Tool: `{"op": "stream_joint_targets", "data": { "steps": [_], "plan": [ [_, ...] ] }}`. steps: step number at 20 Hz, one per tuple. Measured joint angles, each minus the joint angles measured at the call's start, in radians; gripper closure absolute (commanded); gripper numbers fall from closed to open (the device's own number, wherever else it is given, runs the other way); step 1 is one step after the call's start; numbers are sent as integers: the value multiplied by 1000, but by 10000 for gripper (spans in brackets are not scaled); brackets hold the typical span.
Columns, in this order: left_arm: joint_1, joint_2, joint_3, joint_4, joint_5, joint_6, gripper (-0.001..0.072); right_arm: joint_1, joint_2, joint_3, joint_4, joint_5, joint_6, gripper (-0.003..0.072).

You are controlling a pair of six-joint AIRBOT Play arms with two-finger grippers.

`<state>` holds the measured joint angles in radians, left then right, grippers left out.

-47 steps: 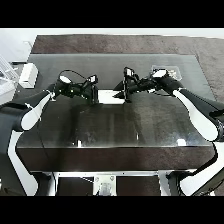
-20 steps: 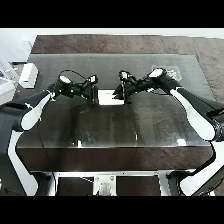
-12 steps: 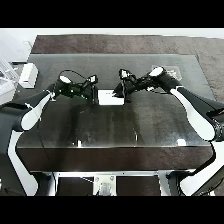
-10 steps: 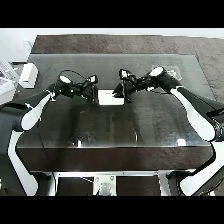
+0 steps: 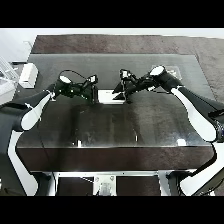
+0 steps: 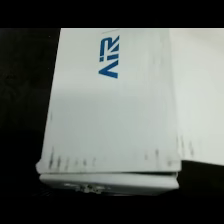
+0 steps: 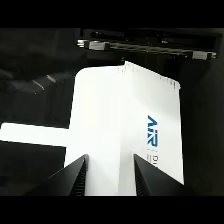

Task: Fold the box and place the chain.

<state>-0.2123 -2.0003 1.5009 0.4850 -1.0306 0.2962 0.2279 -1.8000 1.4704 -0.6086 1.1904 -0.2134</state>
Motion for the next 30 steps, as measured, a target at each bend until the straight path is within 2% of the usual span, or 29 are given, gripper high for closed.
{"op": "stream_joint_targets", "data": {
  "steps": [8,15,21,30],
  "plan": [
    [0,0,0,0,0,0,191,19,0,0,-38,-59,-3,320],
    [0,0,0,0,0,0,190,26,4,-3,-53,-73,-5,368],
    [0,0,0,0,0,0,190,26,14,-6,-53,-102,-5,368],
    [0,0,0,0,0,0,190,21,68,-94,6,-118,-46,372]
  ]
}}
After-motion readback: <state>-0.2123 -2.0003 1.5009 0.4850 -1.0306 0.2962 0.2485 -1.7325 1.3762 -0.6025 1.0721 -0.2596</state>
